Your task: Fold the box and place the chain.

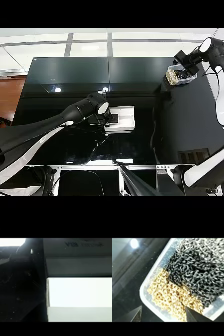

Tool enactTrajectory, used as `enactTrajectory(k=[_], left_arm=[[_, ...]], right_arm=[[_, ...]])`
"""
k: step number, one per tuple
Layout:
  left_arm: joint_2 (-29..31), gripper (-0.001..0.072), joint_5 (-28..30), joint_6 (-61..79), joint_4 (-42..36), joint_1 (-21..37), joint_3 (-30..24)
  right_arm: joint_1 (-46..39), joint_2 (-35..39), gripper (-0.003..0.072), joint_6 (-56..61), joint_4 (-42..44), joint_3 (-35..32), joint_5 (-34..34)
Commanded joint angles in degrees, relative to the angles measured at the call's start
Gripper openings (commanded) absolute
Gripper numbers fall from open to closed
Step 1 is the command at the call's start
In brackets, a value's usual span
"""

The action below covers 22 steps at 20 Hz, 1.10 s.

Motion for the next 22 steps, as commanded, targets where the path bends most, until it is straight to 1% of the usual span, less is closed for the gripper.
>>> enactTrajectory(k=[1,6,8,9,10,11,12,16,22], left_arm=[[0.0,0.0031,0.0,0.0,0.0,0.0,0.0],[0.0,0.0031,0.0,0.0,0.0,0.0,0.0],[0.0,0.0031,0.0,0.0,0.0,0.0,0.0],[0.0,0.0031,0.0,0.0,0.0,0.0,0.0],[0.0,0.0031,0.0,0.0,0.0,0.0,0.0],[0.0,0.0031,0.0,0.0,0.0,0.0,0.0],[0.0,0.0031,0.0,0.0,0.0,0.0,0.0],[0.0,0.0031,0.0,0.0,0.0,0.0,0.0],[0.0,0.0031,0.0,0.0,0.0,0.0,0.0]], right_arm=[[-2.0,-5.4,0.0553,0.1,4.2,5.9,4.1],[-1.8,-8.0,0.0544,-0.3,4.4,5.9,6.1],[-1.7,-9.2,0.0543,-2.2,6.2,5.9,6.7],[-1.7,-9.5,0.0430,-3.4,7.6,5.9,6.6],[-1.7,-9.4,0.0201,-5.3,8.6,5.9,6.6],[-1.7,-8.9,0.0039,-7.1,8.8,5.9,6.7],[-1.7,-8.0,0.0019,-8.4,8.1,5.9,6.9],[-1.7,-1.6,0.0019,-11.5,3.2,5.9,7.9],[-1.7,11.2,0.0019,-21.9,3.3,5.9,7.8]])
